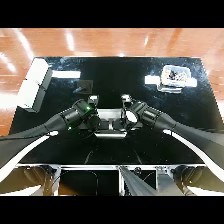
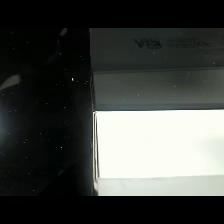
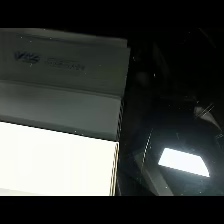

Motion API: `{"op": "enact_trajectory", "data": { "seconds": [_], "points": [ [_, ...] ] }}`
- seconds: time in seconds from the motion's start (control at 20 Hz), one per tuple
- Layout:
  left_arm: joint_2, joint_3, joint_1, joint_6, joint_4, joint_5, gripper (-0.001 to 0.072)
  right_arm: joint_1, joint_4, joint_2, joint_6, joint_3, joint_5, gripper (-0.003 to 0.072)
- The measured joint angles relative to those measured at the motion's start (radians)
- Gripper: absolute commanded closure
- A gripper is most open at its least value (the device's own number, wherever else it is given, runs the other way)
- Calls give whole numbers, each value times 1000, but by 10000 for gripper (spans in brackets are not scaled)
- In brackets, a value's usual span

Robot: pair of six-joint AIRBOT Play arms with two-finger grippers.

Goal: Fold the box and place the chain.

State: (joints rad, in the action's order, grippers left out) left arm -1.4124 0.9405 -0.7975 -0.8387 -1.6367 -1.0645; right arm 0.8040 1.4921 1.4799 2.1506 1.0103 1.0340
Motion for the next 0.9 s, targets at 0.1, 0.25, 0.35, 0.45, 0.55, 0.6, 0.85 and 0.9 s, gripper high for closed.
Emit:
{"op": "enact_trajectory", "data": {
  "seconds": [0.1, 0.25, 0.35, 0.45, 0.55, 0.6, 0.85, 0.9],
  "points": [
    [0, 0, 0, 0, 0, 0, 690, 0, 0, 1, 0, 0, 0, 529],
    [0, 0, 0, 0, 0, -1, 690, 0, -6, 2, -8, -1, -2, 657],
    [0, 0, 0, 5, -2, -5, 690, -1, -21, 2, -28, -1, -5, 657],
    [0, 0, 0, 4, 1, -7, 690, -1, -37, 2, -47, -1, -17, 658],
    [0, 0, 0, 3, 4, -8, 690, -1, -50, 2, -58, -1, -24, 658],
    [0, 0, 0, 3, 5, -8, 690, -1, -54, 2, -61, -1, -27, 657],
    [0, -1, 0, -2, 10, -1, 690, 0, -87, 2, -77, -1, -52, 370],
    [0, -1, 0, -1, 8, -2, 690, -1, -89, 2, -75, -1, -51, 369]
  ]
}}
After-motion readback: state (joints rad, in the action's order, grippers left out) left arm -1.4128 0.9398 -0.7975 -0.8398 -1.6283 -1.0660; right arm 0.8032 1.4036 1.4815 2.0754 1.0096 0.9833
